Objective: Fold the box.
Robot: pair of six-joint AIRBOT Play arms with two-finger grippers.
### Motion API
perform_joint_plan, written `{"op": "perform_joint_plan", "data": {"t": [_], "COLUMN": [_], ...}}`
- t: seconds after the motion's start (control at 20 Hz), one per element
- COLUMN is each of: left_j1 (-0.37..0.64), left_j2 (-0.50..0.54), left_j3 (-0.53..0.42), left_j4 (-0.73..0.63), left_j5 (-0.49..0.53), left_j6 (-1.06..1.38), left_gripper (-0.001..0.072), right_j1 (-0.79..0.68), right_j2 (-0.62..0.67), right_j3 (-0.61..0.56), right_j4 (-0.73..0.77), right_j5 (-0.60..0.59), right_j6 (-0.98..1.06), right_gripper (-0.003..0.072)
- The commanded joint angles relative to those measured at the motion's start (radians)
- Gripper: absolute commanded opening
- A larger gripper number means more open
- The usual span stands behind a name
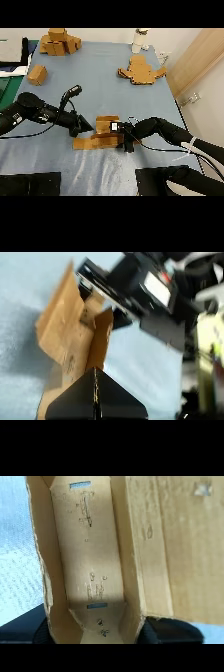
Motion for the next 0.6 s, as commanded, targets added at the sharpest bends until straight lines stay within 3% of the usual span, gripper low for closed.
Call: {"op": "perform_joint_plan", "data": {"t": [0.0,0.1,0.2,0.3,0.55], "left_j1": [-0.03,-0.039,0.0,0.013,-0.066], "left_j2": [0.066,0.068,0.063,0.048,-0.01], "left_j3": [-0.006,-0.021,-0.1,-0.187,-0.259], "left_j4": [0.253,0.246,0.093,-0.02,-0.061], "left_j5": [0.005,0.056,0.192,0.294,0.32], "left_j6": [0.128,0.22,0.426,0.576,0.659], "left_gripper": [0.0017,0.0028,0.0706,0.0705,0.0705], "right_j1": [0.0,0.0,0.0,0.0,0.0], "right_j2": [0.0,0.0,0.0,0.0,0.0], "right_j3": [-0.001,-0.001,-0.001,-0.001,-0.001], "right_j4": [0.0,0.0,0.001,0.0,0.0], "right_j5": [0.001,0.001,0.001,0.0,0.001], "right_j6": [0.0,0.0,0.0,0.0,0.0], "right_gripper": [0.0569,0.0569,0.0569,0.0569,0.0569]}}
